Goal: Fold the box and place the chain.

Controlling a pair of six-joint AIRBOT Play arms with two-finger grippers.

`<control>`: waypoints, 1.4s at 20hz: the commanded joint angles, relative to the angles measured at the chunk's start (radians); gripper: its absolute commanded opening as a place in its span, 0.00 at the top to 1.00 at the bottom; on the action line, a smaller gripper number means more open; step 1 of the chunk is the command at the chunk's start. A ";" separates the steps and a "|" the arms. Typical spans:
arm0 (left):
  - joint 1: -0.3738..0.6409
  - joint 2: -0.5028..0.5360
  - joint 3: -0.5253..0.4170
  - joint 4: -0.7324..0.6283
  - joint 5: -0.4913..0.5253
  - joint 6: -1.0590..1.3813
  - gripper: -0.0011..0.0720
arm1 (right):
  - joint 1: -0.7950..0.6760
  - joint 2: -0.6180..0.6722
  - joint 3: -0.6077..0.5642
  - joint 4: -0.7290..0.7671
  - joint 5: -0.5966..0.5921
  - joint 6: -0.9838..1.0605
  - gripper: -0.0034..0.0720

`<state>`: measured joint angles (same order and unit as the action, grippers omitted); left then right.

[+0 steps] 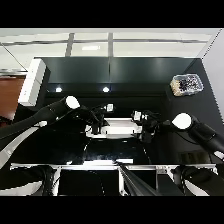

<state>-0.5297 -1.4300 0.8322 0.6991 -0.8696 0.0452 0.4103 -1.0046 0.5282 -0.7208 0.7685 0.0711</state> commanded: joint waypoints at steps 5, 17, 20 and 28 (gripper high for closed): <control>0.000 -0.001 0.000 0.000 0.002 0.000 0.95 | -0.034 -0.106 -0.031 0.084 0.029 -0.229 0.07; 0.000 -0.001 0.000 0.000 0.002 0.000 0.95 | -0.066 -0.166 -0.043 0.123 -0.034 -0.304 0.07; 0.000 -0.001 0.000 0.000 0.003 0.000 0.95 | -0.074 -0.175 -0.043 0.138 -0.027 -0.348 0.07; 0.000 -0.001 0.000 0.000 0.003 0.000 0.95 | -0.074 -0.192 -0.043 0.169 -0.025 -0.383 0.07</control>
<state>-0.5297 -1.4300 0.8322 0.6979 -0.8665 0.0444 0.3374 -1.1919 0.4847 -0.5571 0.7433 -0.3023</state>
